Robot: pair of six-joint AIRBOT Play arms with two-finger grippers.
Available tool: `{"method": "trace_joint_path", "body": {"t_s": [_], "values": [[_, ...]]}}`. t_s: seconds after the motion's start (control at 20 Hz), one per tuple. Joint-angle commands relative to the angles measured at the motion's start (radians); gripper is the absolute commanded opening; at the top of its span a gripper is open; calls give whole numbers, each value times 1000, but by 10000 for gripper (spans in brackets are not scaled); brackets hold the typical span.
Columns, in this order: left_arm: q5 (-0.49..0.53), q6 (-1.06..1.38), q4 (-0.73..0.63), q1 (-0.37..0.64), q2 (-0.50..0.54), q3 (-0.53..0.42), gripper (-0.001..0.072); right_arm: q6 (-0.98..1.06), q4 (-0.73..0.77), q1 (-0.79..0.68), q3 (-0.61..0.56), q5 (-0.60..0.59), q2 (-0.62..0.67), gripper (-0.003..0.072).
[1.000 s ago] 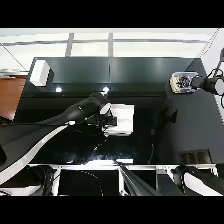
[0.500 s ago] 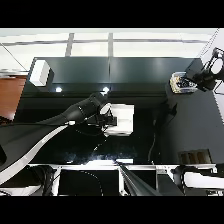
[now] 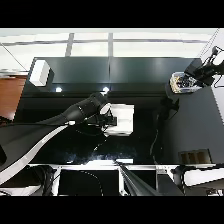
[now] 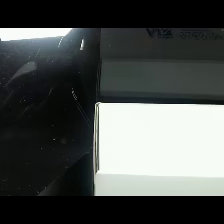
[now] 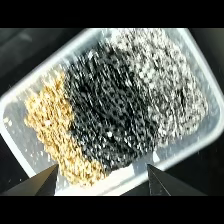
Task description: Fold the box and place the chain.
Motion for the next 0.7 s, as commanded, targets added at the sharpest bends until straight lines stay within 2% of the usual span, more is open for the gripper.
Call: {"method": "trace_joint_path", "body": {"t_s": [0.0,0.55,0.65], "values": [[0,0,0,0,0,1,27,-48,6,-3,39,-3,-31,660],[0,0,1,0,0,1,27,-93,10,-2,45,-29,-83,658],[0,0,0,0,0,1,27,-96,2,-2,45,-34,-96,617]]}}
